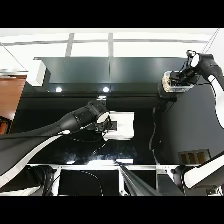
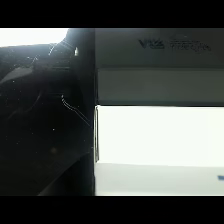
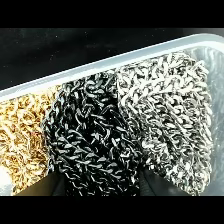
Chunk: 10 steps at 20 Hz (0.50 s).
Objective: Fold the box and place the chain.
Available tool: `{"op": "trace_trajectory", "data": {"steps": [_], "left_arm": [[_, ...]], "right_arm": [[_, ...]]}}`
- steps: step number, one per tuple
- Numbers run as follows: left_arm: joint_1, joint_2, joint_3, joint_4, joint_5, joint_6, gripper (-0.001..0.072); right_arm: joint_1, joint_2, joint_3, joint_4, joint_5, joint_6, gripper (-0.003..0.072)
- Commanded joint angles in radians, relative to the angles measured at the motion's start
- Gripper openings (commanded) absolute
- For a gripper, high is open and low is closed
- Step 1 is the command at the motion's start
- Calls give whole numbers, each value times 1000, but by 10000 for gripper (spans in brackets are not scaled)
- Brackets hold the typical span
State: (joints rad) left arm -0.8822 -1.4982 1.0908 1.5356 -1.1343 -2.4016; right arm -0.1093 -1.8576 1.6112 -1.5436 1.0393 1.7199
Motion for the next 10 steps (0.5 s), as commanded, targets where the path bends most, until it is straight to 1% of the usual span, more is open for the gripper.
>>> {"op": "trace_trajectory", "data": {"steps": [1, 5, 10], "left_arm": [[1, 0, 0, -3, -1, 0, 24], [1, 0, 0, -3, -1, 0, 24], [1, 0, 0, -3, -1, 0, 24]], "right_arm": [[-1, 4, 6, -6, 21, -5, 461], [-1, 9, 48, -21, 64, -16, 461], [2, 10, 47, -11, 99, -17, 460]]}}
